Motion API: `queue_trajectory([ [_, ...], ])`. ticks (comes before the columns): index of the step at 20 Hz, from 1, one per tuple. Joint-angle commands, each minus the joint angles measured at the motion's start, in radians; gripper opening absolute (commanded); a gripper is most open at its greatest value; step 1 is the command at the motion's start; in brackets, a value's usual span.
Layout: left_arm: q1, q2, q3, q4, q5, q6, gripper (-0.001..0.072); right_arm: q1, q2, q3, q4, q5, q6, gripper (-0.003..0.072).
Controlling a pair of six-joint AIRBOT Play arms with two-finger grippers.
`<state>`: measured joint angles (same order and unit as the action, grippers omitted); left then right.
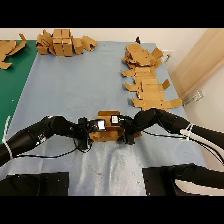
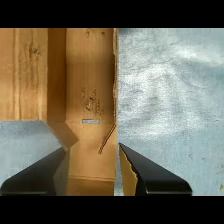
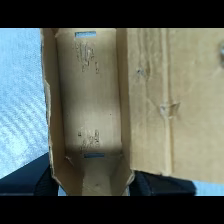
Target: Fold the box.
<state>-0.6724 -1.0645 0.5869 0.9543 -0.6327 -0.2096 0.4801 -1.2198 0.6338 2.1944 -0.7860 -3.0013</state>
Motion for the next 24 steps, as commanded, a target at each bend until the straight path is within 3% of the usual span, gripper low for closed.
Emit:
queue_trajectory([
  [1,-0.003,-0.007,0.0,-0.007,0.021,0.0,0.0366,0.0,-0.001,0.0,0.0,0.0,0.0,0.0495],
  [2,-0.003,-0.007,0.0,-0.007,0.025,0.002,0.0209,0.0,-0.001,0.0,0.0,0.0,0.0,0.0495],
  [3,-0.003,-0.008,0.0,-0.008,0.032,0.003,0.0177,0.0,-0.001,0.0,0.001,0.0,0.0,0.0495],
  [14,0.001,-0.031,0.0,-0.006,0.022,-0.03,0.0179,0.0,-0.001,0.0,0.001,0.0,0.0,0.0495],
  [18,0.002,-0.031,0.0,0.05,0.019,-0.107,0.0181,0.0,-0.001,0.0,0.0,0.0,0.0,0.0495],
  [19,0.004,-0.031,0.0,0.05,0.019,-0.114,0.0246,0.0,-0.001,0.0,0.0,0.0,0.0,0.0495],
  [20,0.006,-0.031,0.0,0.049,0.019,-0.125,0.047,0.0,-0.001,0.0,0.0,0.0,0.0,0.0495],
  [21,0.005,-0.031,0.0,0.049,0.019,-0.126,0.0501,0.0,-0.001,0.0,0.0,0.0,0.0,0.0495],
  [24,0.005,-0.031,0.014,0.048,0.024,-0.124,0.0502,0.0,-0.001,0.0,0.0,0.0,0.0,0.0495],
])
